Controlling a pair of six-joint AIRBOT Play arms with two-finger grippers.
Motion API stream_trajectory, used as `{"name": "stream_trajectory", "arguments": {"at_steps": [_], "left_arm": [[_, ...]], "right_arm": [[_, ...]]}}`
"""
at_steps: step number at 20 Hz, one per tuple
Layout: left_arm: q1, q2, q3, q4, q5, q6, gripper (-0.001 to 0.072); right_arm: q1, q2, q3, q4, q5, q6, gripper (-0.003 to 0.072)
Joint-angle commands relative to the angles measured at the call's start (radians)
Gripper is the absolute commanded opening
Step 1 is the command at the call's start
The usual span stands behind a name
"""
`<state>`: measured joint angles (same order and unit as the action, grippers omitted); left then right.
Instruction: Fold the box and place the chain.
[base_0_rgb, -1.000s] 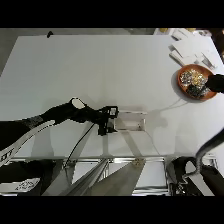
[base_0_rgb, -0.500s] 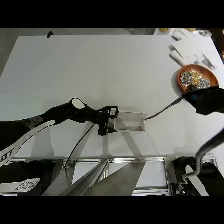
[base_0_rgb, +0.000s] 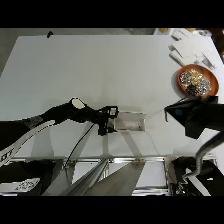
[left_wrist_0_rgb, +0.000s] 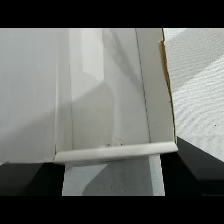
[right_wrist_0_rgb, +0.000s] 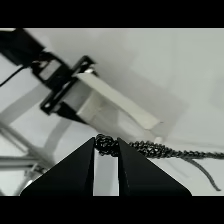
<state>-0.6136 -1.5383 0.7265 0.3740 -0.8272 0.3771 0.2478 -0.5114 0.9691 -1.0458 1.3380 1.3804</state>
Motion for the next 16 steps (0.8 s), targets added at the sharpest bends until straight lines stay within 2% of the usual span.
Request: {"name": "stream_trajectory", "arguments": {"at_steps": [1,4,8,12,16], "left_arm": [[0.001,0.0,0.0,0.0,0.0,0.001,0.0393],[0.001,0.0,0.0,0.0,0.0,0.0,0.0393],[0.001,0.0,0.0,0.0,0.0,0.001,0.0393],[0.001,0.0,0.0,0.0,0.0,0.0,0.0393],[0.001,0.0,0.0,0.0,0.0,0.0,0.0393]], "right_arm": [[0.109,0.002,-0.068,0.048,-0.082,-0.014,0.0013],[0.167,0.002,-0.142,0.048,-0.195,-0.019,0.0014],[0.175,-0.011,-0.216,0.05,-0.34,-0.028,0.0014],[0.175,-0.061,-0.246,0.063,-0.367,-0.032,0.0014],[0.175,-0.144,-0.355,0.13,-0.414,-0.117,0.0014]]}}
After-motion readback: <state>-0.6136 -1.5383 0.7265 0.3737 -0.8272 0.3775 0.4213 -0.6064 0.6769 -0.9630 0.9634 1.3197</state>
